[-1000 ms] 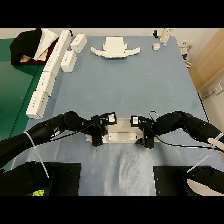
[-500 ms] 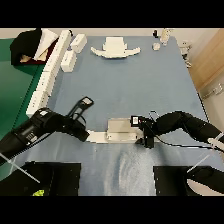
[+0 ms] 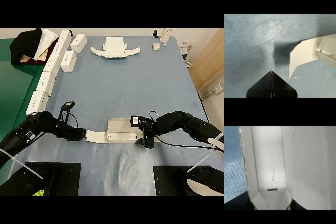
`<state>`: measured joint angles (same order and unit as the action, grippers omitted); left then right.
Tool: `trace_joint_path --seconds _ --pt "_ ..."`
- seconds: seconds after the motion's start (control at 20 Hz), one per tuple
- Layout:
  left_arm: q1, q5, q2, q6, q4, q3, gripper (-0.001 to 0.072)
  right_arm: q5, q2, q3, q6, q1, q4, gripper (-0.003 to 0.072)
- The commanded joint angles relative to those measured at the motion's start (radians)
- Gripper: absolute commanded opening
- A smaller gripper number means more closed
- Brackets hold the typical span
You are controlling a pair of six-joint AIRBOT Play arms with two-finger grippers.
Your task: Fold the box.
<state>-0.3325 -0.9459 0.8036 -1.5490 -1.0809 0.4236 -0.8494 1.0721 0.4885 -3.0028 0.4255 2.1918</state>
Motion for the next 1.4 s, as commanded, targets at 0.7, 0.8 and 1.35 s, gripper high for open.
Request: trace_joint_path --seconds 0.7,0.8,1.35 --pt "-0.042 0.077 0.063 0.217 0.408 -0.031 0.0014 0.000 0.001 0.000 0.000 0.000 0.000 0.0529" --pt "-0.042 0.082 0.064 0.217 0.415 -0.031 0.0014 0.000 0.001 0.000 0.000 0.000 0.000 0.0529" --pt "0.024 0.100 0.064 0.066 0.238 -0.031 0.0014 0.000 0.001 0.000 0.000 0.000 0.000 0.0529"
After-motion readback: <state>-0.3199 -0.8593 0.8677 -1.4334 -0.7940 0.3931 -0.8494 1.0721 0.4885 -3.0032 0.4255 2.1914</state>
